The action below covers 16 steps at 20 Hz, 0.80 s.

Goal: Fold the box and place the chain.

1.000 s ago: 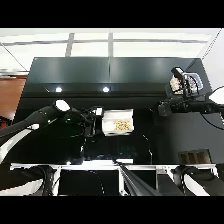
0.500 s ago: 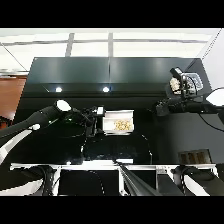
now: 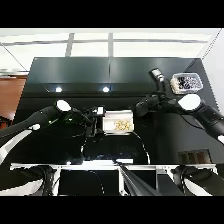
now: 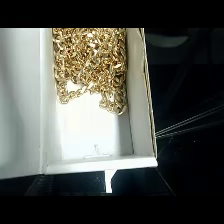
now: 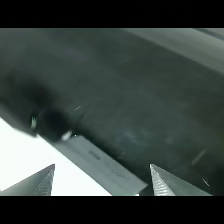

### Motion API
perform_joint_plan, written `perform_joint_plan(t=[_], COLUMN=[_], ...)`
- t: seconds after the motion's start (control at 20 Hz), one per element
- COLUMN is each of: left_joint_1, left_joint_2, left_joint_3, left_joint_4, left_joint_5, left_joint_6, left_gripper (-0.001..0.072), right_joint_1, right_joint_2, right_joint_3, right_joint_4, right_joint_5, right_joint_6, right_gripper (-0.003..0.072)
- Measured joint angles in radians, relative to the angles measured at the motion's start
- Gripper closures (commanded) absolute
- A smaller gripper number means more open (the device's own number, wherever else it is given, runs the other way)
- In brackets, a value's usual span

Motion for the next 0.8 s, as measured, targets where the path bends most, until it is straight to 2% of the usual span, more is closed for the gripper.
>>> perform_joint_plan(t=[0.15,0.35,0.8], left_joint_1=[0.0,0.0,0.0], left_joint_2=[0.0,0.0,0.0], left_joint_3=[0.0,0.0,0.0], left_joint_4=[0.0,0.0,0.0], left_joint_5=[0.0,-0.003,-0.008], left_joint_6=[-0.002,-0.002,-0.003], left_gripper=[0.035,0.0351,0.0351], right_joint_1=[0.024,0.04,0.072], right_joint_2=[0.001,0.003,-0.012], right_joint_3=[0.0,-0.001,-0.027], right_joint_4=[-0.01,-0.028,-0.029], right_joint_5=[0.033,0.112,0.162], right_joint_6=[-0.23,-0.408,-0.57], right_gripper=[0.0003,0.0003,0.0003])
